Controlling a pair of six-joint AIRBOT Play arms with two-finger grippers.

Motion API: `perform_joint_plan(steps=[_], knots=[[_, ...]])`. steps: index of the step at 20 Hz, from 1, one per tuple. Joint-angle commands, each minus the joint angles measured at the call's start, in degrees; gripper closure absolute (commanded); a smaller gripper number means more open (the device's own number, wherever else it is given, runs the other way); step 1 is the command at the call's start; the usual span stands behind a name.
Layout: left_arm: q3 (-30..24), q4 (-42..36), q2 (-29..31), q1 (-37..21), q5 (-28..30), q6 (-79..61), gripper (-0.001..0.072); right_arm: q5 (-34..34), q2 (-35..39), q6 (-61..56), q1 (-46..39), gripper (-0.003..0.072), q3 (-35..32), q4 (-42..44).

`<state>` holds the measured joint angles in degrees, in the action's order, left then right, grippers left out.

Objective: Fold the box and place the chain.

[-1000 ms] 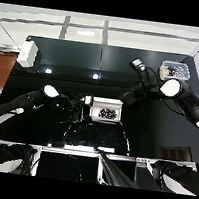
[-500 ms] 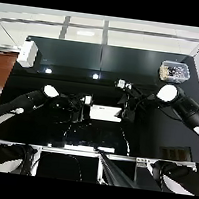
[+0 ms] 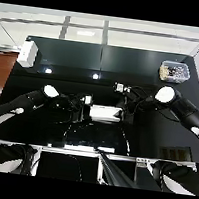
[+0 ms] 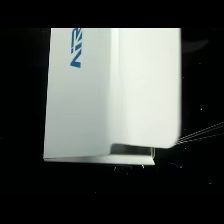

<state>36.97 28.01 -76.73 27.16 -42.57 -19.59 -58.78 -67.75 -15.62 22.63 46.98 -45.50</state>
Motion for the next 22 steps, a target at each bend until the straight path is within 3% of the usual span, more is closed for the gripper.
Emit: perform_joint_plan(steps=[1,5,6,7,17,18,19,22], knots=[[0.0,0.0,0.0,0.0,0.0,-0.1,0.0337,0.1,-0.4,0.2,0.0,0.0391,0.0,0.5],[0.0,0.0,0.0,0.0,0.0,-0.1,0.0337,0.1,-0.5,0.2,0.0,0.0393,0.0,0.4],[0.0,0.0,0.0,0.0,0.0,-0.1,0.0337,0.1,-0.5,0.2,0.0,0.0473,0.0,0.4],[0.0,0.0,0.0,0.0,0.0,-0.1,0.0337,0.1,-0.6,0.2,0.0,0.05,0.0,0.4],[0.0,0.0,0.0,0.0,0.0,-0.1,0.0337,1.4,-0.6,0.2,2.1,0.0479,-0.6,-1.6],[0.0,0.0,0.0,0.0,0.0,-0.1,0.0337,2.5,-0.6,0.2,2.9,0.0475,-0.8,-1.9],[0.0,0.0,0.0,0.0,0.0,-0.1,0.0337,3.4,-0.6,0.2,3.4,0.0318,-0.8,-1.9],[0.0,0.0,0.0,0.0,0.0,-0.1,0.0337,5.2,-0.6,0.2,3.9,0.0313,-0.8,-1.9]])
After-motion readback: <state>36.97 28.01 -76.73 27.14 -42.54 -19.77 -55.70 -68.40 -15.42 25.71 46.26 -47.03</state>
